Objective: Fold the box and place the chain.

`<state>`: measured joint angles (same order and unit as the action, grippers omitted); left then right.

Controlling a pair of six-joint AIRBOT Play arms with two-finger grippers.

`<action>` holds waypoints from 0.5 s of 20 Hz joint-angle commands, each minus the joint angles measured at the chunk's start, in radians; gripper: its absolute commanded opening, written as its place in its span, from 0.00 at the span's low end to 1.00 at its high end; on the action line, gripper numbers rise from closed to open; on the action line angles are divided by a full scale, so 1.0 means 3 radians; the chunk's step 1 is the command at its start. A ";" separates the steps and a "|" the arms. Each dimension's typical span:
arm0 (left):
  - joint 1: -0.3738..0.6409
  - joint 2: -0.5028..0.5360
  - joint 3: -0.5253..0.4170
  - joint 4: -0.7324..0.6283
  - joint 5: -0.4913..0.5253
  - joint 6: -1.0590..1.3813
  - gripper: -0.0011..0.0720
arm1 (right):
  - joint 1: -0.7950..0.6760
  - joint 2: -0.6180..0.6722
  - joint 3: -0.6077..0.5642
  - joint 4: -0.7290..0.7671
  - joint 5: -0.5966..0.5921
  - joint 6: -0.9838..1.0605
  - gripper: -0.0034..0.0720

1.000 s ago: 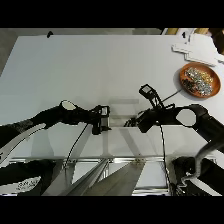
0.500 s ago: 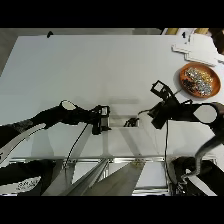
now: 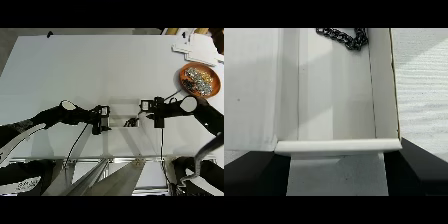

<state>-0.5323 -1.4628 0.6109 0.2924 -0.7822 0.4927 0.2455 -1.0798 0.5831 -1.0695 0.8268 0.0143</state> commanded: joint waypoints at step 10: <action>0.0003 0.0003 -0.0001 0.0000 0.0001 0.0001 0.08 | 0.0005 -0.0581 -0.0001 0.0444 -0.0612 -0.0757 0.26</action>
<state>-0.5323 -1.4624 0.6109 0.2920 -0.7822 0.4931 0.2466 -1.2358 0.5831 -0.9550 0.6491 -0.1806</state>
